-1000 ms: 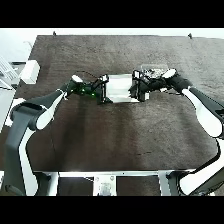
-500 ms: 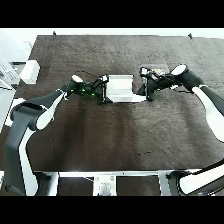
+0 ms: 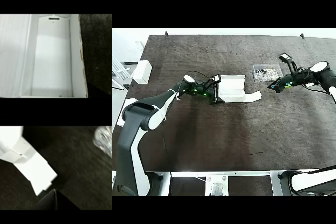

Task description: Fold the box and place the chain.

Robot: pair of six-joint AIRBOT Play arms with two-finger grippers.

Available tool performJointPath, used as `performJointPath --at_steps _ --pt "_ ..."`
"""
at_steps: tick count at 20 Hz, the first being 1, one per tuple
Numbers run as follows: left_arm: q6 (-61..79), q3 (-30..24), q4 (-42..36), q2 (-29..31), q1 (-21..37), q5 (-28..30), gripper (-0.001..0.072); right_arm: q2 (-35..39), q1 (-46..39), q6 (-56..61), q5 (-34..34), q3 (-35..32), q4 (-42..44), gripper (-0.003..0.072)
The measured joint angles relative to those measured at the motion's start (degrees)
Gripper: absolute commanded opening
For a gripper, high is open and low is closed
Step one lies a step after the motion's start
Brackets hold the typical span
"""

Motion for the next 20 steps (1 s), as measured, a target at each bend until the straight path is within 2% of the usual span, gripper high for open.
performJointPath --at_steps 5,10,18,19,20 --pt "0.0 0.0 0.0 0.0 0.0 0.0 0.0349 -6.1 -0.8 8.5 -0.4 0.0 0.5 0.0009" --pt "0.0 0.0 0.0 0.0 0.0 0.0 0.0349 -11.4 3.5 10.9 -0.3 0.4 3.1 0.0009" --pt "0.0 0.0 0.0 0.0 0.0 0.0 0.0348 -13.1 9.3 13.2 1.0 4.9 4.2 0.001" --pt "0.0 0.0 0.0 0.0 0.0 0.0 0.0348 -12.8 9.5 13.8 1.4 5.4 4.3 0.003" --pt "0.0 0.0 0.0 0.0 0.0 0.0 0.0348 -12.5 9.7 14.3 2.0 5.7 4.8 0.0126"
